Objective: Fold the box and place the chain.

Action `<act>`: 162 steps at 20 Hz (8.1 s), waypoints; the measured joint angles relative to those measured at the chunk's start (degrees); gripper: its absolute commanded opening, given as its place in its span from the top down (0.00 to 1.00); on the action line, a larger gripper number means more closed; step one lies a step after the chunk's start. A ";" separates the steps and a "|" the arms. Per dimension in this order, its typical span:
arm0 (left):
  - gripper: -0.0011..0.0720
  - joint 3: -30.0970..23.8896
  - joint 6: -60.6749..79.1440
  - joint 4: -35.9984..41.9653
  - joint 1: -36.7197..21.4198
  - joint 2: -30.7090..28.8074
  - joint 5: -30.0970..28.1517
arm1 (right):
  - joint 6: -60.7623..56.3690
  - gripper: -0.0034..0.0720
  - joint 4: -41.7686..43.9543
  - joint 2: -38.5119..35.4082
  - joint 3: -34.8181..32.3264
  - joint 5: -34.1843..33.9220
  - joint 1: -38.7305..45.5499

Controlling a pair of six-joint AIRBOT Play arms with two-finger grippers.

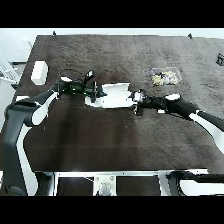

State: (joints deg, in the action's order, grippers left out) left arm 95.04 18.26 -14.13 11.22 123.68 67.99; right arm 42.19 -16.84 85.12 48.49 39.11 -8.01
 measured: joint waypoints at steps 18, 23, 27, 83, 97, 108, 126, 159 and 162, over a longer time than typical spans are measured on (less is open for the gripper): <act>0.96 0.00 0.00 0.02 0.00 0.00 0.00 | -7.06 0.22 -2.93 6.45 11.23 9.31 4.46; 0.96 0.00 0.00 0.00 0.00 0.00 -0.02 | -12.59 0.22 -6.40 9.75 16.57 16.68 6.21; 0.96 -0.02 0.00 0.00 0.00 0.00 0.00 | -16.09 0.20 -8.85 12.52 20.20 20.28 6.58; 0.96 -0.02 0.02 0.00 0.02 0.00 -0.02 | -25.22 0.07 -16.65 28.98 37.35 34.86 4.35; 0.96 0.00 0.00 0.00 0.02 0.00 -0.04 | -25.22 0.07 -15.78 29.86 37.35 34.18 4.13; 0.96 -0.02 0.00 0.00 0.02 0.00 0.00 | -25.22 0.07 -15.52 29.88 37.35 36.39 4.96; 0.96 -0.02 0.00 0.02 0.02 0.00 -0.02 | -25.22 0.10 -17.33 30.32 37.35 34.91 4.04; 0.96 -0.02 0.02 0.00 0.02 0.00 0.04 | -23.80 0.21 -15.32 30.45 37.35 35.41 4.94; 0.96 -0.02 0.02 0.00 0.02 0.00 0.02 | -23.71 0.21 -15.47 30.45 37.35 35.32 4.90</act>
State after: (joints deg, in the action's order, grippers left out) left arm 95.02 18.28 -14.13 11.25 123.68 68.01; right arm 18.48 -32.32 115.57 85.84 74.43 -3.11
